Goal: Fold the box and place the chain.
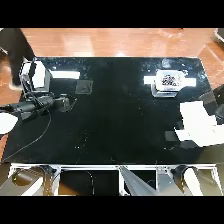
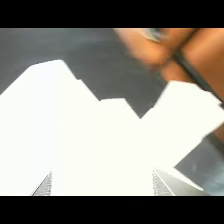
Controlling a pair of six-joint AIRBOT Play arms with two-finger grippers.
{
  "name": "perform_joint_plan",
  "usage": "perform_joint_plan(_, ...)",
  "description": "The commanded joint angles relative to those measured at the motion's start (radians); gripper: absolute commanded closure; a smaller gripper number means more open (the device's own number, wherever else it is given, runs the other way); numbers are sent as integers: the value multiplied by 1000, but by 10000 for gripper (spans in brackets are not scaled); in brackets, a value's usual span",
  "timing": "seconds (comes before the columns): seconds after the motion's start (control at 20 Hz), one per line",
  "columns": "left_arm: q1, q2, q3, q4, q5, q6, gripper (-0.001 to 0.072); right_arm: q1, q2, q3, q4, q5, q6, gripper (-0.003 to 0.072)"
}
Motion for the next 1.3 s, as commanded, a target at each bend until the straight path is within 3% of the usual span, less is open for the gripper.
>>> perform_joint_plan(0.0,0,-3,0,0,3,1,79,-304,-100,11,79,19,-16,-16)
perform_joint_plan(0.15,0,-3,0,0,3,1,78,-439,-241,97,153,-80,-69,-16)
perform_joint_plan(0.45,0,-3,0,0,3,1,79,-554,-579,401,433,-482,-592,-16)
perform_joint_plan(0.8,0,-3,0,0,3,1,78,-555,-841,581,525,-576,-724,-15)
perform_joint_plan(1.0,0,-3,0,0,3,1,78,-550,-922,653,531,-539,-754,-15)
perform_joint_plan(1.25,0,-3,0,4,3,1,78,-550,-1012,715,546,-627,-801,-15)
